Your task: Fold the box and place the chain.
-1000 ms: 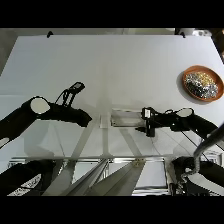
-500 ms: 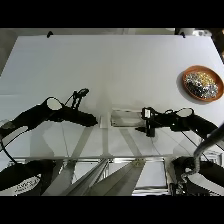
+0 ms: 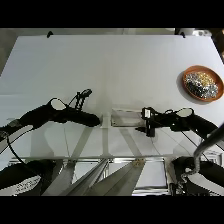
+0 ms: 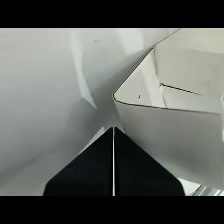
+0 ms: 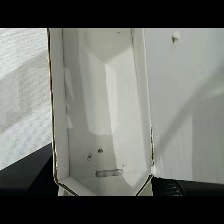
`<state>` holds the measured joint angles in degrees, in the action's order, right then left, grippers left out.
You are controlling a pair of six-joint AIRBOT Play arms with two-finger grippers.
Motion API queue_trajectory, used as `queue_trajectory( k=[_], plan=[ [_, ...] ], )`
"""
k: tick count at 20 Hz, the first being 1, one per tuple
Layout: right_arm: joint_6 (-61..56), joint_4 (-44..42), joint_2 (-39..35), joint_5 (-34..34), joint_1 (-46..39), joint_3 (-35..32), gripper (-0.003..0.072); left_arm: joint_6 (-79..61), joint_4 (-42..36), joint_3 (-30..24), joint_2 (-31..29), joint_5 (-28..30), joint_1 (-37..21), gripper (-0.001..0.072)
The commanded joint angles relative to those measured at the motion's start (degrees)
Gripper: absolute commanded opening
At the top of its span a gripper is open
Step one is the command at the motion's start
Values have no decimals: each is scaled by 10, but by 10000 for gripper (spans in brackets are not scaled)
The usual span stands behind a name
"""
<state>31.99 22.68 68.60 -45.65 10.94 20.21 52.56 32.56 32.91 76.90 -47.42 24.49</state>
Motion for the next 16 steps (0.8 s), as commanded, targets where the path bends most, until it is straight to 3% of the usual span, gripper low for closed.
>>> queue_trajectory(
  k=[1,9,11,16],
  plan=[
    [0,0,0,0,0,0,470,-23,-19,1,0,0,13,9],
    [0,0,0,0,0,0,470,-33,-21,19,-43,-5,28,22],
    [0,0,0,0,0,0,470,-33,-22,19,-56,-7,33,136],
    [0,0,0,0,0,0,470,-33,-31,19,-57,-3,52,162]
  ],
)
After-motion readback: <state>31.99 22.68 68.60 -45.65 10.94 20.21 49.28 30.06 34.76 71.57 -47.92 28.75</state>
